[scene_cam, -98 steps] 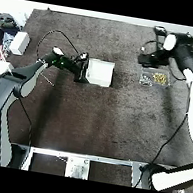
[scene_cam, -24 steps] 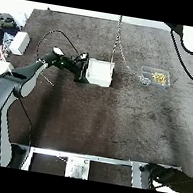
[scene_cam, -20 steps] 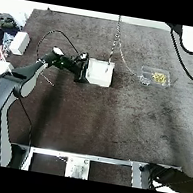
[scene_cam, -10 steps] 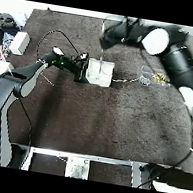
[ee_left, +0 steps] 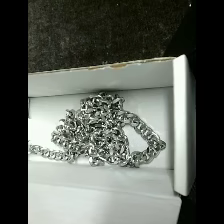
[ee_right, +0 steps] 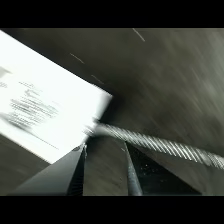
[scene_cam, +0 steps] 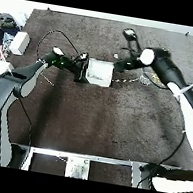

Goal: Fold the box and place the chain.

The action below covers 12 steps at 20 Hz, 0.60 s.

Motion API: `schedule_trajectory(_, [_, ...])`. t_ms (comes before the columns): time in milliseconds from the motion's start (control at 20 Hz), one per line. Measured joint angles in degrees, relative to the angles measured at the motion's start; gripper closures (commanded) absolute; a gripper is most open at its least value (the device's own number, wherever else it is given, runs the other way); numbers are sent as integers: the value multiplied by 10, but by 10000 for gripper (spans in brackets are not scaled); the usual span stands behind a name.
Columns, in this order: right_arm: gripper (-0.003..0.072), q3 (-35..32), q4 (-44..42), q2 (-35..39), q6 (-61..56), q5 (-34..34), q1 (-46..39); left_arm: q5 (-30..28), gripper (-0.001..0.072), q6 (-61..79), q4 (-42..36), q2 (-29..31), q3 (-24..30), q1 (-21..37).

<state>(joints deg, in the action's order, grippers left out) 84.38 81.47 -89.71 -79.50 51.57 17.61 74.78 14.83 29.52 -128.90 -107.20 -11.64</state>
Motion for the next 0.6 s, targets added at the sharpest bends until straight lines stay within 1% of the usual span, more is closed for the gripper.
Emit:
schedule_trajectory(50, [400,-27,-15,11,0,-1,-27,0,223,0,0,0,0,0])
schedule_trajectory(100, [307,-54,-31,20,-1,-2,-52,0,223,0,0,0,0,0])
schedule_trajectory(150, [275,-82,-49,27,-2,-3,-76,0,223,0,0,0,0,0])
schedule_trajectory(250, [276,-134,-85,36,-5,-21,-118,0,223,0,0,0,0,0])
schedule_trajectory(350, [278,-173,-108,37,-17,-56,-147,0,223,0,0,0,0,0])
schedule_trajectory(400, [280,-186,-117,33,-27,-81,-156,0,223,0,0,0,0,0])
schedule_trajectory(450, [362,-195,-127,25,-35,-99,-163,0,223,0,0,0,0,0])
schedule_trajectory(600, [361,-198,-166,-6,-46,-151,-170,0,223,0,0,0,0,0])
